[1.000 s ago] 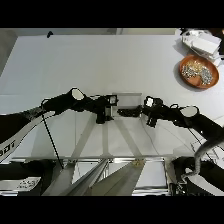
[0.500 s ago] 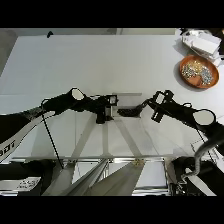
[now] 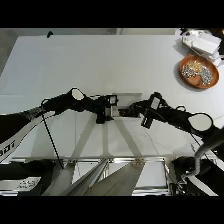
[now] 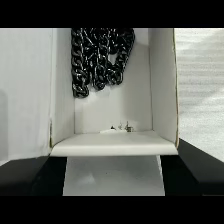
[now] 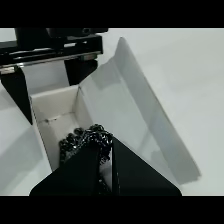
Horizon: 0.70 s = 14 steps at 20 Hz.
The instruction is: Fold the box and place the chain.
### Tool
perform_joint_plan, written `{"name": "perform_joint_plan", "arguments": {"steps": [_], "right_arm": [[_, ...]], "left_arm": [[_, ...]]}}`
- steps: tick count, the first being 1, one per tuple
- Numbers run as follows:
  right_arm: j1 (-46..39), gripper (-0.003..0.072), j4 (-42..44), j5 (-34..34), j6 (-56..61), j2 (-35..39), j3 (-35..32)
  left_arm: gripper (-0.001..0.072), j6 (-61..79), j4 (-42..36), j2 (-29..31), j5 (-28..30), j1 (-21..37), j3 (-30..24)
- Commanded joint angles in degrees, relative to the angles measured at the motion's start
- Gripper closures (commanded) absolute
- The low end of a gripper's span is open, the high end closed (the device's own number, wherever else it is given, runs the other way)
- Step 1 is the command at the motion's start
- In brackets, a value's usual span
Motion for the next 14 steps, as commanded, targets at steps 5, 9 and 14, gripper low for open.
{"name": "perform_joint_plan", "arguments": {"steps": [5,9,14], "right_arm": [[4.8,0.0483,4.1,-8.8,7.4,-12.5,0.2],[2.8,0.0485,3.1,-8.1,7.5,-10.3,0.7],[-13.1,0.0489,-8.7,8.0,11.9,-5.5,0.8]], "left_arm": [[0.0396,0.0,0.0,0.0,0.0,0.0,0.0],[0.0396,0.0,0.0,0.0,0.0,0.0,0.0],[0.0396,0.0,0.0,0.0,0.0,0.0,0.0]]}}
